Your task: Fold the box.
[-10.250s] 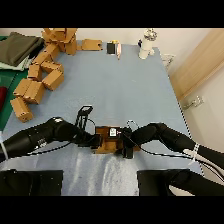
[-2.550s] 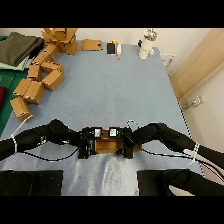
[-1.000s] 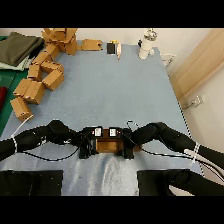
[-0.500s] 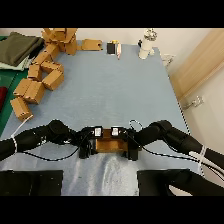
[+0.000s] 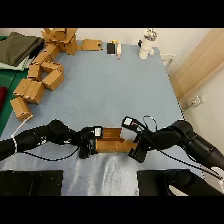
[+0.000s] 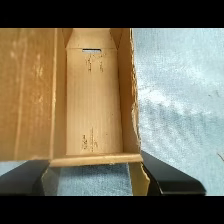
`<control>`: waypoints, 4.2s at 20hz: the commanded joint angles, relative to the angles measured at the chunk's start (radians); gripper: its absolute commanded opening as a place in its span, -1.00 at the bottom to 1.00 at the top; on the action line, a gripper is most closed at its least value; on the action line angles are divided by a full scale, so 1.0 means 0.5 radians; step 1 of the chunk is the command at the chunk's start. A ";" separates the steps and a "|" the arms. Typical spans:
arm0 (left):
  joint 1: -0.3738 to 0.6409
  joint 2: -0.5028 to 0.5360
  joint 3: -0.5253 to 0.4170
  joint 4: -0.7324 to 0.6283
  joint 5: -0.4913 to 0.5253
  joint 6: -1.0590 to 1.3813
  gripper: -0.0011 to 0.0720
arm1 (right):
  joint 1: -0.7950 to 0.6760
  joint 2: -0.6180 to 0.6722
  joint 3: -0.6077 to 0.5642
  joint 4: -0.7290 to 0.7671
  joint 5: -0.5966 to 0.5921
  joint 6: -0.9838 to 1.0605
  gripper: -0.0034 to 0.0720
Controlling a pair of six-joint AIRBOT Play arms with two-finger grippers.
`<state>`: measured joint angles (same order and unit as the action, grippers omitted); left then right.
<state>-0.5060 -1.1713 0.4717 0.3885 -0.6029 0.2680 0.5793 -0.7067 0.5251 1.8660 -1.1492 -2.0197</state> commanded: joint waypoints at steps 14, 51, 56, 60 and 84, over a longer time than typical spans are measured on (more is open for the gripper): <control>0.002 -0.001 0.002 0.001 0.001 0.002 0.30 | 0.002 -0.012 -0.001 0.658 0.765 1.852 0.43; 0.002 -0.001 0.002 0.001 -0.002 0.002 0.30 | 0.069 0.009 0.198 0.123 -0.325 0.260 -0.48; 0.002 -0.001 0.002 0.001 -0.001 0.002 0.30 | 0.163 -0.105 -0.041 -0.183 0.073 -0.104 0.48; 0.002 -0.001 0.002 0.001 -0.001 0.002 0.30 | 0.163 -0.298 -0.040 -0.340 0.420 -0.266 0.48; 0.002 -0.001 0.002 0.001 -0.001 0.002 0.30 | 0.204 -0.384 -0.053 0.139 0.735 -1.062 -0.68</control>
<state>-0.5056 -1.1713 0.4717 0.3889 -0.6033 0.2687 0.6804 -0.8982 0.5030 1.9072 -0.8135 -2.5164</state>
